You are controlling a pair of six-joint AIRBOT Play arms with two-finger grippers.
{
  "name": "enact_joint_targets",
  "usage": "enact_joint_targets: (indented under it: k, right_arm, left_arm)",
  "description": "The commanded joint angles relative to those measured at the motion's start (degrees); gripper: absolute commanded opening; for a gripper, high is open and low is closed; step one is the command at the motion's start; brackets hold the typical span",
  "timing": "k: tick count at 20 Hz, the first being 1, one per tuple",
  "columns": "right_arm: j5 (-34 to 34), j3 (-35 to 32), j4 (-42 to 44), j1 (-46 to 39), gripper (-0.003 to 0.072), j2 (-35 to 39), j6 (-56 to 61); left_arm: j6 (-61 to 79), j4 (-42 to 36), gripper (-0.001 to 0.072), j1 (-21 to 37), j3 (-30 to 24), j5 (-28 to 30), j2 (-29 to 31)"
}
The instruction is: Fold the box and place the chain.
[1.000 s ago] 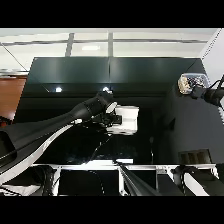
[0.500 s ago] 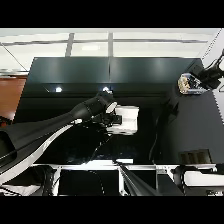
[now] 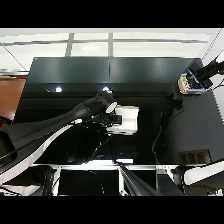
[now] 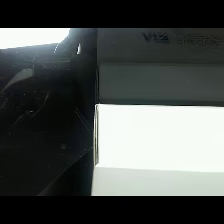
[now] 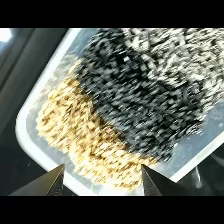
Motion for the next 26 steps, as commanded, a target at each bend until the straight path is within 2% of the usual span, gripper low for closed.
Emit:
enact_joint_targets:
  k: [1,5,6,13,15,16,21,26]
  right_arm:
    - [-0.11,0.52,2.86,-0.7,0.0535,-1.57,0.9]
    - [-1.88,0.52,7.82,-0.7,0.0533,-3.8,0.68]
    - [-2.34,0.52,8.44,-0.7,0.0486,-4.22,0.66]
    - [-3.19,0.52,6.93,-0.7,0.0483,-5.25,-0.57]
    - [-3.5,0.52,7.13,-0.7,0.0084,-5.35,-3.43]
    - [-3.63,0.55,8.11,-0.74,0.0013,-5.22,-5.95]
    - [-0.81,3.89,8.7,-0.87,0.0013,-1.27,-18.03]
    - [-0.13,3.96,8.63,-0.85,0.0012,10.43,-28.57]
  left_arm:
    - [0.02,0.0,0.0031,0.04,0.04,-0.04,0.0]
    - [0.02,0.0,0.0031,0.04,0.04,-0.09,0.0]
    - [0.02,0.0,0.0031,0.04,0.04,-0.11,0.0]
    - [0.02,0.0,0.0031,0.04,0.04,-0.09,0.0]
    - [0.02,0.0,0.0031,0.04,0.04,-0.09,0.0]
    - [0.02,0.0,0.0031,0.04,0.04,-0.09,0.0]
    - [0.02,-0.02,0.0031,0.04,0.04,-0.09,0.0]
    - [0.02,-0.02,0.0031,0.04,0.04,-0.11,0.0]
